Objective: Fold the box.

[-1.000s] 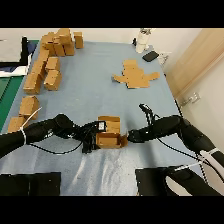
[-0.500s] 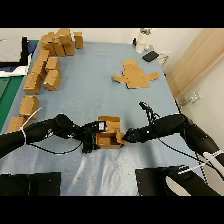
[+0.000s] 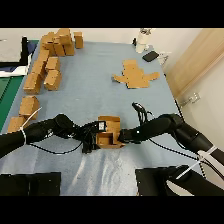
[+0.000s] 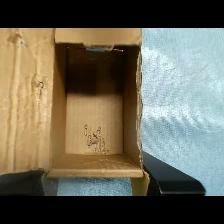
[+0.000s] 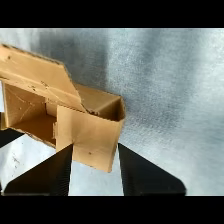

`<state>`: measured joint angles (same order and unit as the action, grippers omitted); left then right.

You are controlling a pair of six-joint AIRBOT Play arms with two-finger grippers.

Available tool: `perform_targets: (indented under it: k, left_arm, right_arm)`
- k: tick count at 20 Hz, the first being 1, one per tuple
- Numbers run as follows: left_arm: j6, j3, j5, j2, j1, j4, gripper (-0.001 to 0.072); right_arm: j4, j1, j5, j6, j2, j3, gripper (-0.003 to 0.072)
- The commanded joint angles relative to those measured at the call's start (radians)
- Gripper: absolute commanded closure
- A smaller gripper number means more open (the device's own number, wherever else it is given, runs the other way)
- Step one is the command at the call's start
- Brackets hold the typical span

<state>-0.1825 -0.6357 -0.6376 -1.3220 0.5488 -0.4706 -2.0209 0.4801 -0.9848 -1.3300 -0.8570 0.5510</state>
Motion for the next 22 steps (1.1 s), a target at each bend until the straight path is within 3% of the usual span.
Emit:
perform_targets:
  k: [1, 14, 22]
  left_arm:
    - [0.000, -0.001, 0.000, 0.000, 0.000, 0.000, 0.0192]
    - [0.000, -0.001, 0.000, 0.000, 0.000, 0.000, 0.0192]
    - [0.000, -0.001, 0.000, 0.000, 0.000, 0.000, 0.0192]
  right_arm:
    - [0.222, 0.143, -0.006, 0.315, -0.059, 0.086, 0.0265]
    - [0.496, 0.381, -0.274, 0.684, -0.375, 0.379, 0.0284]
    - [0.518, 0.388, -0.353, 0.740, -0.465, 0.420, 0.0317]
